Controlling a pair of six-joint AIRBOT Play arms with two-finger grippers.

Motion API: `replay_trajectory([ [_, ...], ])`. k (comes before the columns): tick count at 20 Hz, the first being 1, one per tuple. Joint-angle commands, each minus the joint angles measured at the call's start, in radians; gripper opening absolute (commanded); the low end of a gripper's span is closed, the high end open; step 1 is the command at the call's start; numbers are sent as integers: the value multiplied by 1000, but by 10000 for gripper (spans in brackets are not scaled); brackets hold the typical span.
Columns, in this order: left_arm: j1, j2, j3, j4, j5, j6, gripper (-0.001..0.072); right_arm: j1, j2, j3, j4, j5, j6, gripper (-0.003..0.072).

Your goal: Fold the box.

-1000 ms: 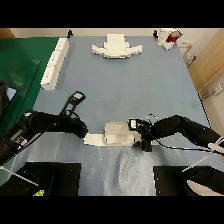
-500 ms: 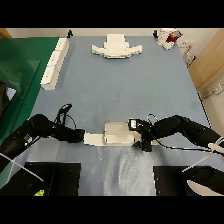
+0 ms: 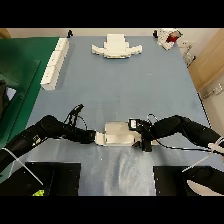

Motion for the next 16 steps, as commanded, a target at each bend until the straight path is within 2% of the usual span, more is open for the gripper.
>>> replay_trajectory([
  [1,-11,33,26,-19,-11,3,12,0,1,1,0,0,0,451],
  [10,-11,34,26,-64,-21,3,16,0,1,1,0,0,0,451],
  [11,-11,34,26,-64,-21,3,89,0,1,1,0,0,0,451],
  [12,-11,34,26,-68,-21,3,318,0,1,1,0,0,0,451],
  [13,-11,34,26,-76,-21,4,381,0,1,1,0,0,0,451],
  [16,-11,34,26,-82,-16,4,381,0,1,1,0,0,0,451],
])
